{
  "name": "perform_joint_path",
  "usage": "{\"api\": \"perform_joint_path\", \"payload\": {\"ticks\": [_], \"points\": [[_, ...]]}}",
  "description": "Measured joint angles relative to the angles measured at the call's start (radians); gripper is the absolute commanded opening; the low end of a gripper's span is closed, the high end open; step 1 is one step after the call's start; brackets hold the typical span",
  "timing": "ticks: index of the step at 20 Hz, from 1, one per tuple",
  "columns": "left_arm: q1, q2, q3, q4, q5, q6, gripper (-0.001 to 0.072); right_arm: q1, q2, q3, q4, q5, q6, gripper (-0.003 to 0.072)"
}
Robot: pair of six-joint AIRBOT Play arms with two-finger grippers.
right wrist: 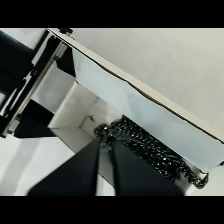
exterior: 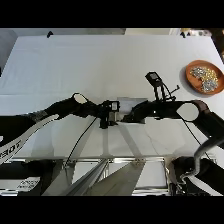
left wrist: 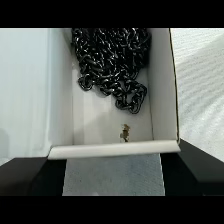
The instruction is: Fold the box and place the chain.
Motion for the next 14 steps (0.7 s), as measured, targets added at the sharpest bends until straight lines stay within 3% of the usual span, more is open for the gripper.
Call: {"api": "perform_joint_path", "payload": {"ticks": [9,14], "points": [[0.0,0.0,0.0,0.0,0.0,0.0,0.0205,-0.009,0.037,0.043,-0.054,0.078,-0.003,0.0202],[0.0,0.0,0.0,0.0,0.0,0.0,0.0205,-0.124,0.121,0.125,-0.171,0.166,-0.003,0.022]]}}
